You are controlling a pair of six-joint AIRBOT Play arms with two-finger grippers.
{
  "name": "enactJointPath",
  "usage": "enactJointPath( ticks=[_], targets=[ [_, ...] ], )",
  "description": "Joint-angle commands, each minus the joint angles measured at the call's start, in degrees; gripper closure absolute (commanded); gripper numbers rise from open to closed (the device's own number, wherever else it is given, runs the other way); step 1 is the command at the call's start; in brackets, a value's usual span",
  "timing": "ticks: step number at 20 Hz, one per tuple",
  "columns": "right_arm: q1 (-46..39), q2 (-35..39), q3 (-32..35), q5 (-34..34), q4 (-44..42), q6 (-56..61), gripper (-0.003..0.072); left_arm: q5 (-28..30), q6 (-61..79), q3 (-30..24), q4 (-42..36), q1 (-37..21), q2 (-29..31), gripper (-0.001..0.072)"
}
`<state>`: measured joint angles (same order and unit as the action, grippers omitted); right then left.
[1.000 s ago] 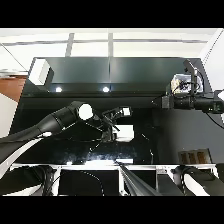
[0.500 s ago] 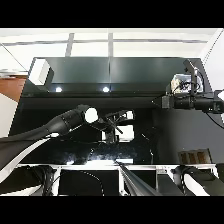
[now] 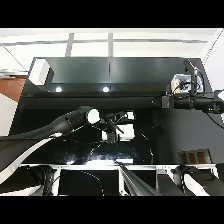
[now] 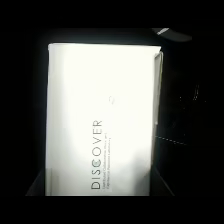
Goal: Fold the box and place the chain.
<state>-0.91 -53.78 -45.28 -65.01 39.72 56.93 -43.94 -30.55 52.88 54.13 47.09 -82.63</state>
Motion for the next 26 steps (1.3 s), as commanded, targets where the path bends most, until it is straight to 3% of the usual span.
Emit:
enactJointPath(
  ticks=[1, 4, 7, 11, 15, 17, 20, 22, 26],
  targets=[
    [-0.04, 0.04, 0.00, 0.39, -0.02, 0.02, 0.0660, -1.66, -0.02, 0.63, 2.03, -0.33, -0.07, 0.0400],
    [-0.07, 0.04, 0.00, 0.59, -0.02, 0.04, 0.0660, -5.42, -7.63, 2.60, 6.73, -3.74, 0.81, 0.0432],
    [-0.07, 0.04, 0.00, 1.18, -0.04, 0.04, 0.0660, -9.27, -10.97, 2.73, 12.17, -11.87, 3.96, 0.0432],
    [-0.07, 0.04, 0.00, 0.94, -0.04, 0.04, 0.0660, -14.19, -15.13, 2.71, 14.53, -29.18, 8.87, 0.0432],
    [-0.07, 0.04, 0.00, 0.94, -0.04, 0.04, 0.0660, -16.72, -16.76, 2.71, 14.47, -51.19, 10.91, 0.0432],
    [-0.04, 0.04, 0.00, 0.92, -0.07, 0.09, 0.0660, -14.78, -18.82, 2.71, 14.43, -61.59, 10.80, 0.0426],
    [-0.04, 0.04, 0.00, 0.98, -0.09, 0.11, 0.0660, -5.31, -23.87, 2.73, 14.40, -72.46, 10.69, 0.0391],
    [-0.04, 0.04, 0.00, 1.16, -0.09, 0.72, 0.0660, -0.04, -25.46, 2.73, 14.36, -76.13, 9.60, 0.0340],
    [-0.04, 0.04, 0.00, 2.60, -0.07, 1.79, 0.0660, 3.34, -25.27, 3.63, 14.21, -76.76, 3.39, 0.0341]
  ],
)
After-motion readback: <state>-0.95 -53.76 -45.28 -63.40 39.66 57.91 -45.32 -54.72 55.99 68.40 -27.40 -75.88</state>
